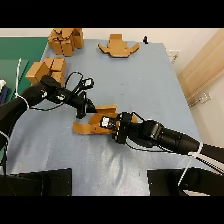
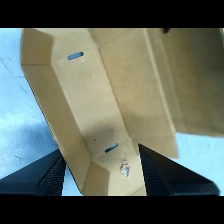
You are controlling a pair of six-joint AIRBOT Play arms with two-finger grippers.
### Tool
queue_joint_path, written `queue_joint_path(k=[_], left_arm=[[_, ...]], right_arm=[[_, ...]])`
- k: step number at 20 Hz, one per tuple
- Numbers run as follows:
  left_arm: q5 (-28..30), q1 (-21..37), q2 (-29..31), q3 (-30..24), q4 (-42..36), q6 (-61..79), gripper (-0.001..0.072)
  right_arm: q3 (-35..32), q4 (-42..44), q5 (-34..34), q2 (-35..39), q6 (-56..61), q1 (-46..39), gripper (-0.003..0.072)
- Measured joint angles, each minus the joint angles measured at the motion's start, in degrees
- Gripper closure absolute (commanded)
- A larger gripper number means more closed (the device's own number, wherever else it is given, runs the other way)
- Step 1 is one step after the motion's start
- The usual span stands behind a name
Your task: Fold the box.
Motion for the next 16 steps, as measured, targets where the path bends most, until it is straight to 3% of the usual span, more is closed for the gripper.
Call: queue_joint_path(k=[6,9,16], left_arm=[[-5.2,-0.5,0.0,-0.1,2.4,-0.2,0.0697],[-5.9,-0.5,0.0,-0.1,3.4,-0.2,0.0697],[-6.4,-0.6,0.0,-0.1,4.0,-0.2,0.0696]], right_arm=[[0.0,-2.1,-0.3,-0.1,-0.1,-0.5,0.0011],[0.0,-3.8,-0.9,-0.1,-0.1,-0.6,-0.0024],[0.0,-6.0,-0.8,-0.9,-3.4,-0.7,-0.0024]])
